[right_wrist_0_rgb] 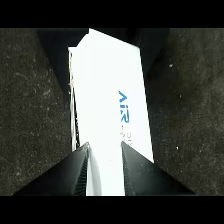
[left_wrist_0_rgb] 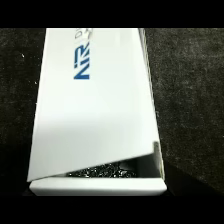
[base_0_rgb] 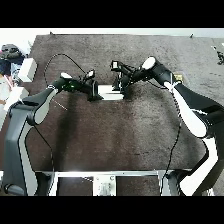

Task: Fold the box and place the chain.

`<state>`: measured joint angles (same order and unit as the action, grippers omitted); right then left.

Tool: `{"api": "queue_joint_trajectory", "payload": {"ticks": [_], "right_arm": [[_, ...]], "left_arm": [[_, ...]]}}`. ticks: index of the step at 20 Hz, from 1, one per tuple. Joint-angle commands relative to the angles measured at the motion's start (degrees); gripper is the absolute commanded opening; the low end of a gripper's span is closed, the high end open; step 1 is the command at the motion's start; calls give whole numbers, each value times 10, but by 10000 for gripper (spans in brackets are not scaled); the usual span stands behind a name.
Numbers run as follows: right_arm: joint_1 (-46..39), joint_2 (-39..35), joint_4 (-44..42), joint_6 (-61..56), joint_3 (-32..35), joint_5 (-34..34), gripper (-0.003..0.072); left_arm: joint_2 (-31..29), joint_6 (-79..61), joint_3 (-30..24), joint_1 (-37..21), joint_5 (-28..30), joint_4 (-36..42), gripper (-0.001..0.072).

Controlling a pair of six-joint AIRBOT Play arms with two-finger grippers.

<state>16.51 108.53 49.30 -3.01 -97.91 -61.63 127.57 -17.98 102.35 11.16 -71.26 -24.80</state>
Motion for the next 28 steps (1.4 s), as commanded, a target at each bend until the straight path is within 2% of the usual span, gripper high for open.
{"api": "queue_joint_trajectory", "payload": {"ticks": [1, 13, 17, 20, 21, 22, 25, 28], "right_arm": [[5, 0, 22, -13, 0, -2, 220], [2, 0, 9, -13, 14, -49, 222], [0, -13, -60, -12, 4, -64, 222], [0, -18, -73, -13, 4, -64, 219], [-1, -17, -73, -24, 4, -55, 97], [-1, -14, -75, -50, 4, -39, 11], [-9, 17, -77, -97, 5, -23, 11], [-23, 49, -113, -109, 5, -48, 11]], "left_arm": [[0, 0, 0, 0, -1, 0, 444], [0, 0, 0, 0, -1, 0, 443], [0, 0, 0, 0, -1, 0, 443], [0, 0, 0, 0, -1, 0, 444], [0, 0, 0, 0, -1, 0, 444], [0, 0, 0, 0, -1, 0, 444], [0, 0, 0, 0, -1, 0, 443], [0, 0, 0, 0, -1, 0, 443]]}}
